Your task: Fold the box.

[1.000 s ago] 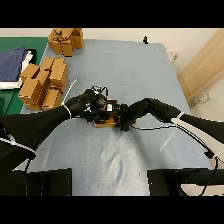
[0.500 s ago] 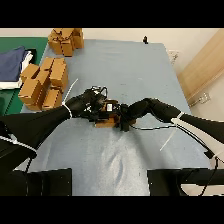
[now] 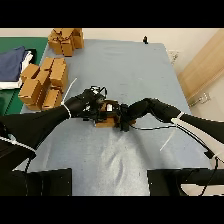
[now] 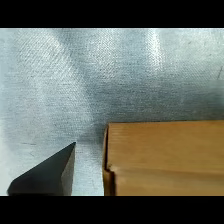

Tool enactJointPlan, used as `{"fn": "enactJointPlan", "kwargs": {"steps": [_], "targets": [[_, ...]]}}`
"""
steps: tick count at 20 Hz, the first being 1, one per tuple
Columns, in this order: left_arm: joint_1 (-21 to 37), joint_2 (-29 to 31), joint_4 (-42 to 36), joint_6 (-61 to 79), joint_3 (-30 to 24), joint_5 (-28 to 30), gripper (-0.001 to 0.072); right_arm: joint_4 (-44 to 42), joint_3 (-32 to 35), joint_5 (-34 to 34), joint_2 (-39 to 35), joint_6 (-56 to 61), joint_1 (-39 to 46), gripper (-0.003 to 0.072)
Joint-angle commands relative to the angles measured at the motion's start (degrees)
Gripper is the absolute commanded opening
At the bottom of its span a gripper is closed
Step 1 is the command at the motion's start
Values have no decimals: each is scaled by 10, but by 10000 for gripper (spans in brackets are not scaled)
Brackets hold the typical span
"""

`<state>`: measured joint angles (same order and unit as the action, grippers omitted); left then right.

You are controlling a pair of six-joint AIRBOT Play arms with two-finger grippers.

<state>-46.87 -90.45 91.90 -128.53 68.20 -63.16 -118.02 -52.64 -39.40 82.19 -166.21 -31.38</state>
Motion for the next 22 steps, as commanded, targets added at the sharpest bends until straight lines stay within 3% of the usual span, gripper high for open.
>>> {"fn": "enactJointPlan", "kwargs": {"steps": [1,3,4,10,15,17,18,20,22], "targets": [[4,10,-7,10,1,8,438,0,0,0,0,1,0,290],[8,21,-11,38,1,10,449,0,0,0,0,1,0,290],[9,28,-20,61,1,15,523,0,0,-1,0,1,0,290],[28,87,-36,129,-1,16,525,0,0,-1,0,1,0,290],[96,159,-124,299,-68,10,527,0,0,-1,0,1,0,290],[145,191,-180,439,-108,1,527,0,0,-1,0,2,0,290],[180,211,-243,558,-128,-3,526,0,0,-1,0,2,0,290],[256,250,-418,923,-165,-49,525,0,0,-1,0,2,0,290],[336,251,-491,1103,-183,-89,524,-1,0,-3,0,2,0,290]]}}
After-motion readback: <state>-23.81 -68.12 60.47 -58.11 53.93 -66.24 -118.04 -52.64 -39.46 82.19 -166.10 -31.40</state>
